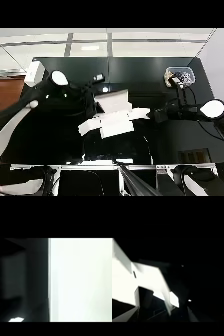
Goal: Fold the box and place the chain.
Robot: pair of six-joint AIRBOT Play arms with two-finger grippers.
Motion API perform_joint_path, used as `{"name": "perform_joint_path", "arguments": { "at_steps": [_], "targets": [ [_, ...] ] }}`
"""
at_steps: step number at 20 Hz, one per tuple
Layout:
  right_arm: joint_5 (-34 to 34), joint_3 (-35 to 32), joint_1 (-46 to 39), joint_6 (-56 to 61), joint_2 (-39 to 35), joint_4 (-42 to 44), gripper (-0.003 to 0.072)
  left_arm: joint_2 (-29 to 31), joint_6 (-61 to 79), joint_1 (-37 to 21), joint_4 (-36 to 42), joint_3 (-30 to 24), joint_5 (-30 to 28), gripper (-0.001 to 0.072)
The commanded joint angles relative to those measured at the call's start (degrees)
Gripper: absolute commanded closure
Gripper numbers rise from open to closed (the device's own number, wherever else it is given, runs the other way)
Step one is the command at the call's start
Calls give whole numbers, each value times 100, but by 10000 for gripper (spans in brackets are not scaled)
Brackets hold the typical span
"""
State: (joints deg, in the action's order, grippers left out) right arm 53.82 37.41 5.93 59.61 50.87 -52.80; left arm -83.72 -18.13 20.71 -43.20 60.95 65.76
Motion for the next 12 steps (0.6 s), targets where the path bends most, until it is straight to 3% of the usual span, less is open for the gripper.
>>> {"name": "perform_joint_path", "arguments": {
  "at_steps": [1, 5, 12],
  "targets": [
    [-138, 83, 216, -1038, 0, -173, -30, 623, 1816, 216, -98, -988, -1287, 681],
    [-162, 35, 901, -3064, 0, -208, -30, 267, 1814, 295, -92, -1073, -1327, 680],
    [-363, -389, 1725, -4448, 212, -201, -30, -24, 1816, 341, -92, -1073, -1322, 681]
  ]
}}
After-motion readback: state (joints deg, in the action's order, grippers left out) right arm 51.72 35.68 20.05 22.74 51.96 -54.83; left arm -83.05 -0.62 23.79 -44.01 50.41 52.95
